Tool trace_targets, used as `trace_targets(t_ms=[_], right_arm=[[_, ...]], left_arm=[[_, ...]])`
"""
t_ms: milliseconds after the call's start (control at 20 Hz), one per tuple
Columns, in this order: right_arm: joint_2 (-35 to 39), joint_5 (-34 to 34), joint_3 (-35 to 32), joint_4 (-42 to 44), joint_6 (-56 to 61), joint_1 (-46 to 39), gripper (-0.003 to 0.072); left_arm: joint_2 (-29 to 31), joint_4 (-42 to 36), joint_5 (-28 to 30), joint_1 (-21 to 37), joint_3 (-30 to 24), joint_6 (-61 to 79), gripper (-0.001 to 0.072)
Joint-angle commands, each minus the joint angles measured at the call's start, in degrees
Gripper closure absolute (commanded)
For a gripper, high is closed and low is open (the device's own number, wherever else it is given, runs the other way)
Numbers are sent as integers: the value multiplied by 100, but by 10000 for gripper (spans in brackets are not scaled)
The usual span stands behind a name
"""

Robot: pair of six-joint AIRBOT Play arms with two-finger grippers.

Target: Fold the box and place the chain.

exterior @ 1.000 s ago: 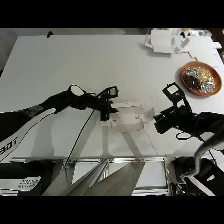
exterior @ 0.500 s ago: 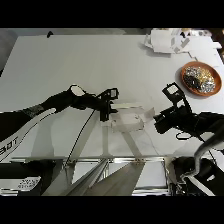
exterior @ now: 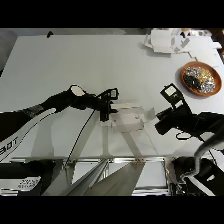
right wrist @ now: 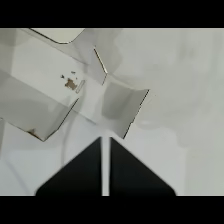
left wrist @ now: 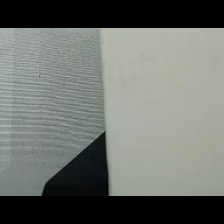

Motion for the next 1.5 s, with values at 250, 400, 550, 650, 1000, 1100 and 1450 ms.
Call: trace_targets(t_ms=[250, 400, 550, 650, 1000, 1100, 1450], right_arm=[[-595, -13, -616, 1355, -5418, 7, 516], [-1237, -199, -664, 1451, -6201, 4, -4], [-1478, -1032, -848, 1961, -6804, 70, -5], [-1478, -1510, -994, 1952, -7082, 339, -5], [-1526, -2398, -901, 1991, -7090, 55, -4], [-1550, -2406, -789, 2214, -7099, -175, -4], [-2100, -2140, -588, 3829, -8719, -866, -4]], left_arm=[[0, 0, 2, -2, -2, -7, 700], [0, 0, 2, -2, -2, -7, 700], [0, -2, 2, -2, -2, -7, 700], [0, -2, 2, -2, -2, -7, 700], [0, -2, 2, -2, -2, -7, 700], [0, -2, 0, -2, -2, -7, 700], [0, -2, -2, -2, -2, -7, 700]])
